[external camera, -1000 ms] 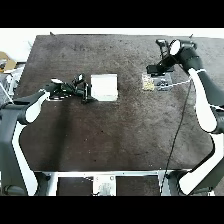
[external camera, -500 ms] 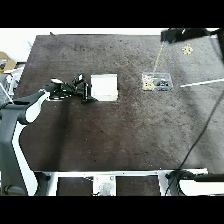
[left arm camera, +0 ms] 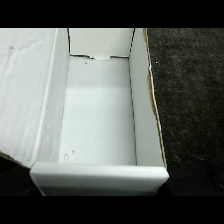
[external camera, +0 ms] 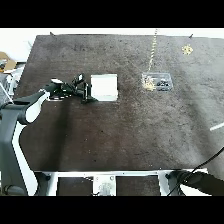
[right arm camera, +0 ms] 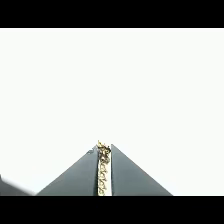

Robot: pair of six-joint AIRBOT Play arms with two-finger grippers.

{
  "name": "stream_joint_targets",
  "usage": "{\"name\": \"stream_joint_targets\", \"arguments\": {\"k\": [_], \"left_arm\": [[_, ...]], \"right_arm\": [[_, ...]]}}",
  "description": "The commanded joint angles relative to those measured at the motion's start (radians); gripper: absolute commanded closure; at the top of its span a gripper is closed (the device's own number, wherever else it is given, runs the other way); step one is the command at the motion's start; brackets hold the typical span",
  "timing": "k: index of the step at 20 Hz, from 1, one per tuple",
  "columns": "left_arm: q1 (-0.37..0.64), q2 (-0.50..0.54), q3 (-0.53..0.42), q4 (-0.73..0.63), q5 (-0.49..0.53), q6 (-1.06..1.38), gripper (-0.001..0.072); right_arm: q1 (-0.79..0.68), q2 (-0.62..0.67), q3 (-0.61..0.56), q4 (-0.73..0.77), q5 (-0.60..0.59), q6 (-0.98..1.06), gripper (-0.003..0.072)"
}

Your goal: Fold the box and place the chain.

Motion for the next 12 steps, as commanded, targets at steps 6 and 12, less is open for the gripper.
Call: {"name": "stream_joint_targets", "arguments": {"k": [6, 12], "left_arm": [[0.0, -0.001, 0.0, 0.0, 0.0, 0.0, 0.0428], [0.0, -0.001, 0.0, 0.0, 0.0, 0.0, 0.0428]], "right_arm": [[0.129, -0.014, -0.159, 0.049, -0.108, -0.015, 0.0685], [0.152, -0.017, -0.337, 0.198, -0.111, -0.008, 0.0685]]}}
